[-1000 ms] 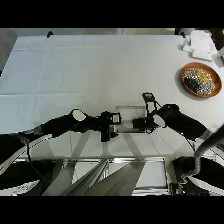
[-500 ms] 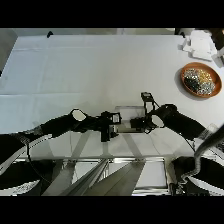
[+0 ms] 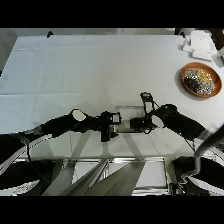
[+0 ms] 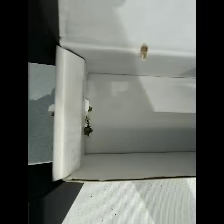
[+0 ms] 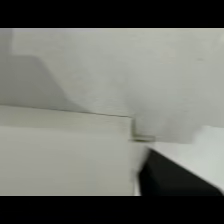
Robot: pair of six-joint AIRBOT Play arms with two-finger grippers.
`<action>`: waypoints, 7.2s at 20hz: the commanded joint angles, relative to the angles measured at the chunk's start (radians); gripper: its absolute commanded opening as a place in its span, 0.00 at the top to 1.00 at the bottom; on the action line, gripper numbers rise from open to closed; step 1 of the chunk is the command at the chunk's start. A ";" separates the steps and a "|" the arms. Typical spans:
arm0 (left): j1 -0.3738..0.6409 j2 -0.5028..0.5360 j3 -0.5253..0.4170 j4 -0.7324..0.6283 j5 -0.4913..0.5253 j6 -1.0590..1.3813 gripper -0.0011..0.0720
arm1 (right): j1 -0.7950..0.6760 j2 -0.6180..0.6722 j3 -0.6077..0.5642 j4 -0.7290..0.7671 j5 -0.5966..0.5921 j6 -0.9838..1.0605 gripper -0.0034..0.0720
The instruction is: Fold the box and place the chain.
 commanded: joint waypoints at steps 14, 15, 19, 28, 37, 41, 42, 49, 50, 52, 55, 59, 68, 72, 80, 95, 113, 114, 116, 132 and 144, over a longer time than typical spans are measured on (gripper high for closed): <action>0.001 0.000 0.000 0.000 0.000 0.000 0.55 | -0.204 0.531 0.016 -0.120 0.166 -0.275 0.31; 0.001 0.000 0.000 0.000 0.000 0.000 0.55 | -0.308 0.533 0.026 -0.121 0.145 -0.337 0.31; 0.001 0.000 0.000 0.000 0.000 0.000 0.55 | -0.761 0.457 0.087 -0.104 -0.002 -0.468 0.31; 0.001 0.000 0.000 0.000 0.000 0.000 0.55 | -1.031 -0.099 0.394 -0.003 -0.231 -0.541 0.32; 0.001 0.000 0.000 0.000 0.000 0.000 0.55 | -1.031 -0.433 0.650 -0.005 -0.002 -0.486 0.32; 0.001 0.000 0.000 0.000 0.000 0.000 0.55 | -1.031 -0.434 0.650 -0.005 0.059 -0.452 0.32; 0.001 0.000 0.000 0.000 0.000 0.000 0.55 | -1.031 -0.435 0.650 -0.005 0.058 -0.452 0.33; 0.001 0.000 0.000 0.000 0.000 0.000 0.55 | -1.031 -0.463 0.650 0.004 0.107 -0.373 0.57; 0.001 0.000 0.000 0.000 0.000 0.000 0.55 | -1.031 -0.471 0.650 0.002 0.116 -0.373 0.61; 0.001 0.000 0.000 0.000 0.000 0.000 0.55 | -1.031 -0.485 0.650 -0.005 0.119 -0.373 0.61; 0.001 0.000 0.000 0.000 0.000 0.000 0.55 | -1.031 -0.491 0.650 -0.005 0.109 -0.374 0.83; 0.001 0.000 0.000 0.000 0.000 0.000 0.55 | -1.031 -0.475 0.650 -0.005 0.119 -0.421 0.94; 0.001 0.000 0.000 0.000 0.000 0.000 0.55 | -1.031 -0.103 0.650 0.000 0.157 -0.641 0.94; 0.001 0.000 0.000 0.000 0.000 0.000 0.55 | -1.031 0.080 0.650 0.031 0.246 -0.698 0.93; 0.001 0.000 0.000 0.000 0.000 0.000 0.55 | -1.031 0.377 0.650 0.266 0.407 -0.818 0.93; 0.001 0.000 0.000 0.000 0.000 0.000 0.55 | -0.790 0.562 0.649 0.578 0.786 -1.007 0.93; 0.001 0.001 0.000 0.000 0.000 0.000 0.55 | -0.332 0.563 0.147 0.592 0.285 -1.039 0.93; 0.001 0.001 0.000 0.000 0.000 0.000 0.55 | -0.327 0.563 0.147 0.603 0.277 -1.035 0.93; 0.001 0.001 0.000 0.000 0.000 0.000 0.55 | -0.328 0.563 0.147 0.653 0.264 -1.033 0.93; 0.001 0.001 0.000 0.000 0.000 0.000 0.55 | -0.328 0.563 0.148 0.746 0.214 -1.040 0.93; 0.001 0.001 0.000 0.000 0.000 0.000 0.55 | -0.322 0.456 0.007 0.568 0.192 -1.050 0.93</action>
